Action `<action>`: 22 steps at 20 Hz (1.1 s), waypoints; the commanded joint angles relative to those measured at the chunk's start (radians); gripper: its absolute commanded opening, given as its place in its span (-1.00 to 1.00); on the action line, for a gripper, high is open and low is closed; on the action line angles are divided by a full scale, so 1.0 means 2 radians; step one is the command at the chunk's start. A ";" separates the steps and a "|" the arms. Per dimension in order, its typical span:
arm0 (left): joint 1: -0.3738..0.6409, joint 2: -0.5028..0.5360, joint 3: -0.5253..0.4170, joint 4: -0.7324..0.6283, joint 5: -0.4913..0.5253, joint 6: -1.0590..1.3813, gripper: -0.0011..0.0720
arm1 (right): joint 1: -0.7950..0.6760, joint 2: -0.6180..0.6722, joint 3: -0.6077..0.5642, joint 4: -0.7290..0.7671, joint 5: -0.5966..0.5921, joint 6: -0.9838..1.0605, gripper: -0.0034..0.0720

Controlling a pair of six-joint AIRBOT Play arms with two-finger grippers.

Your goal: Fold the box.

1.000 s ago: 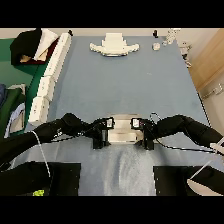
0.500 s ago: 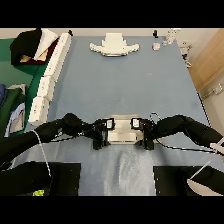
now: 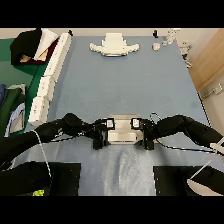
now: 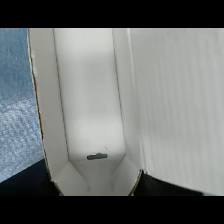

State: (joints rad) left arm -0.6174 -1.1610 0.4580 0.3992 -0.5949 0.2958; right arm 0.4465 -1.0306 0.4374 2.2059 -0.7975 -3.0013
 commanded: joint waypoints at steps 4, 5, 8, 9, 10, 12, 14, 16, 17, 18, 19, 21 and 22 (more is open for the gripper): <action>0.000 0.000 0.001 0.000 0.001 0.000 0.46 | 0.000 0.000 0.000 0.000 0.000 0.000 0.48; 0.000 0.000 0.001 0.000 0.000 0.000 0.46 | 0.000 0.000 0.000 0.000 0.000 0.000 0.48; 0.000 0.000 0.001 0.000 0.001 0.000 0.46 | 0.000 0.000 0.000 0.000 0.000 0.000 0.48; 0.000 0.000 0.001 0.000 0.001 0.000 0.46 | 0.000 0.000 0.000 0.000 0.001 0.000 0.48; 0.000 0.000 0.001 -0.001 0.000 0.000 0.46 | 0.000 0.000 0.000 0.000 0.003 0.000 0.48; 0.000 0.000 0.001 -0.001 0.001 0.000 0.46 | 0.000 0.000 0.000 0.000 0.002 0.000 0.48; 0.000 0.000 0.001 0.000 0.001 0.000 0.46 | 0.000 0.000 0.000 0.000 0.002 0.000 0.48; 0.000 0.000 0.001 -0.001 0.001 0.000 0.46 | 0.000 0.000 0.000 0.000 0.002 0.000 0.48; 0.000 0.000 0.001 0.000 0.001 0.000 0.46 | 0.000 0.000 0.000 0.000 0.002 0.001 0.49; 0.000 0.000 0.001 0.000 0.001 0.000 0.46 | 0.000 0.002 0.001 -0.002 0.000 0.012 0.79; 0.000 0.000 0.001 0.000 0.001 0.000 0.46 | 0.000 0.006 0.002 -0.010 0.000 0.031 0.99; 0.000 0.000 0.001 0.000 0.001 0.000 0.46 | 0.000 0.023 0.011 -0.051 -0.019 0.086 0.99; 0.000 0.000 0.001 0.000 0.001 0.000 0.46 | 0.000 0.034 0.019 -0.081 -0.040 0.126 0.99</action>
